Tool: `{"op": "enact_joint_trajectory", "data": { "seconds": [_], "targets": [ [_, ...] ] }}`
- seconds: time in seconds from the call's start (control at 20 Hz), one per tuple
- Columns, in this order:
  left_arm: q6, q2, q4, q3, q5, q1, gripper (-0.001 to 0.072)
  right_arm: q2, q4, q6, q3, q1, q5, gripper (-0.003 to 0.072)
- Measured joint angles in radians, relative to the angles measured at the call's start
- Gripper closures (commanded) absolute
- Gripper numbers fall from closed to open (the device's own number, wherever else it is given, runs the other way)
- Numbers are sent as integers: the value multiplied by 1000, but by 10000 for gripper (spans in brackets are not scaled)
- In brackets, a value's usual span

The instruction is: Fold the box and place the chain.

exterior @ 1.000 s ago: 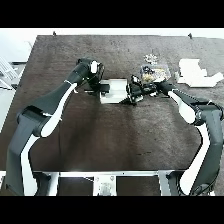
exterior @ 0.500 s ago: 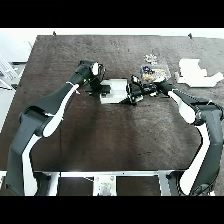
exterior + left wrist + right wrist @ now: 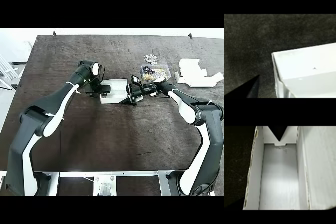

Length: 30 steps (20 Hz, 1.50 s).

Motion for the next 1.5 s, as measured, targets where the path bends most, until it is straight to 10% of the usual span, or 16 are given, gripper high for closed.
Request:
{"op": "enact_joint_trajectory", "data": {
  "seconds": [0.4,0.5,0.9,0.95,1.05,1.1,1.5],
  "targets": [
    [-23,-8,8,0,6,0,256,0,0,0,0,0,0,111],
    [-24,-10,10,0,8,0,580,0,0,0,0,0,0,111],
    [-14,-13,17,19,-21,-5,688,0,5,1,0,1,6,111],
    [-11,-13,17,20,-22,-6,686,0,2,1,0,0,5,111],
    [-1,-13,8,22,-27,-5,205,0,-5,-1,0,1,-4,111],
    [-1,-12,9,23,-34,-6,154,-1,-6,-1,0,-1,-8,111],
    [9,-13,-5,23,-33,-6,178,-1,-2,0,0,-1,-1,111]
  ]
}}
